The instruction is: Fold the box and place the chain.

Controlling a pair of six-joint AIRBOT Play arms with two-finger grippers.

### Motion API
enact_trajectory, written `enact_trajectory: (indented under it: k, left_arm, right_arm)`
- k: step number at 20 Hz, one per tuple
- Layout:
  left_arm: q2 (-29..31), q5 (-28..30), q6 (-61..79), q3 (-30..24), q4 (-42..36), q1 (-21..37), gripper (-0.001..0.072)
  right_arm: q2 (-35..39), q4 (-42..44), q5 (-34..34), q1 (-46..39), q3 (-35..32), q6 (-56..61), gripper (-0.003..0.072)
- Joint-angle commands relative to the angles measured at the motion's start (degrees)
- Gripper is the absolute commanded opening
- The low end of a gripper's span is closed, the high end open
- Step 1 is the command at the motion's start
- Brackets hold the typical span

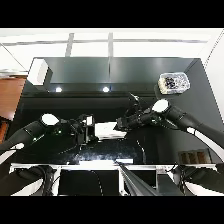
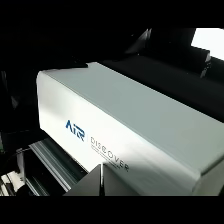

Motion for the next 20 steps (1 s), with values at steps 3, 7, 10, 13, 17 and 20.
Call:
enact_trajectory:
  k: [3,7,10,13,17,20]
  left_arm:
    - [-0.02,-0.02,-0.07,0.02,0.0,0.0,0.0532]
    - [-0.02,-0.04,-0.07,0.02,-0.02,0.0,0.0532]
    - [-0.02,-0.04,-0.07,0.02,0.0,0.02,0.0532]
    - [0.79,-0.02,-0.24,0.04,0.0,0.11,0.0671]
    - [6.82,-0.11,-6.23,0.07,3.96,0.39,0.0713]
    - [14.01,-6.64,-24.63,0.72,11.3,0.94,0.0711]
  right_arm:
    - [-0.63,-2.19,-0.98,1.14,-0.15,0.52,0.0024]
    - [-0.2,-2.08,0.59,0.57,0.59,-0.04,0.0024]
    - [2.84,-2.36,4.57,-3.65,2.54,-0.15,0.0024]
    - [8.55,-2.34,7.28,-10.43,3.28,-0.11,0.0024]
    - [13.44,-2.38,10.1,-19.08,3.28,-0.11,0.0024]
    - [13.62,-2.78,10.86,-21.07,3.26,-0.11,0.0024]
